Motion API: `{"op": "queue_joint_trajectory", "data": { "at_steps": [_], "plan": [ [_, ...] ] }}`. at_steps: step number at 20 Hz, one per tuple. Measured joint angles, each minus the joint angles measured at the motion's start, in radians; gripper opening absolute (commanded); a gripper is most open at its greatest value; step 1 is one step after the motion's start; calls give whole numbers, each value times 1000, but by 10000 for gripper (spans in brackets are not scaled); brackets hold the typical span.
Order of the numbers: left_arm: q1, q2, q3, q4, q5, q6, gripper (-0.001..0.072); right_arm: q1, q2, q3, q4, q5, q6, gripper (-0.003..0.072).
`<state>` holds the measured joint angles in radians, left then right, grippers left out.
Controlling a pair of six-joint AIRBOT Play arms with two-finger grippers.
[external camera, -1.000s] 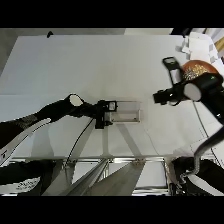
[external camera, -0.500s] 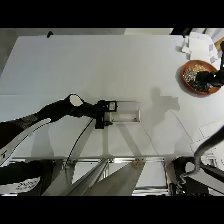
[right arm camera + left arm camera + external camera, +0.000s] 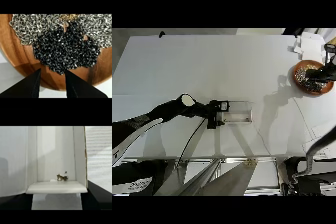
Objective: Fold the box and place the chain.
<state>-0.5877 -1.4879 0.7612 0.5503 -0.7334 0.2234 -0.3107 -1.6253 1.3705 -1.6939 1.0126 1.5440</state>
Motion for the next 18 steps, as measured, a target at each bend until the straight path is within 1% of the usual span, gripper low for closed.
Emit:
{"op": "queue_joint_trajectory", "data": {
  "at_steps": [6,7,9,10,11,16,17,18],
  "plan": [
    [0,0,0,0,0,0,13,-2,-73,19,19,4,0,332],
    [0,0,0,0,0,0,13,-2,-80,20,26,2,0,303],
    [0,0,0,0,0,0,13,-2,-93,21,34,0,0,283],
    [0,0,0,0,0,0,13,-2,-98,21,35,-1,0,255],
    [0,0,0,0,0,0,13,-2,-103,21,38,-2,0,243],
    [0,0,0,0,0,0,13,-2,-116,22,47,-2,0,233],
    [0,0,0,0,0,0,13,-2,-119,22,48,-2,0,211],
    [0,0,0,0,0,0,13,-2,-125,23,45,1,1,73]
  ]
}}
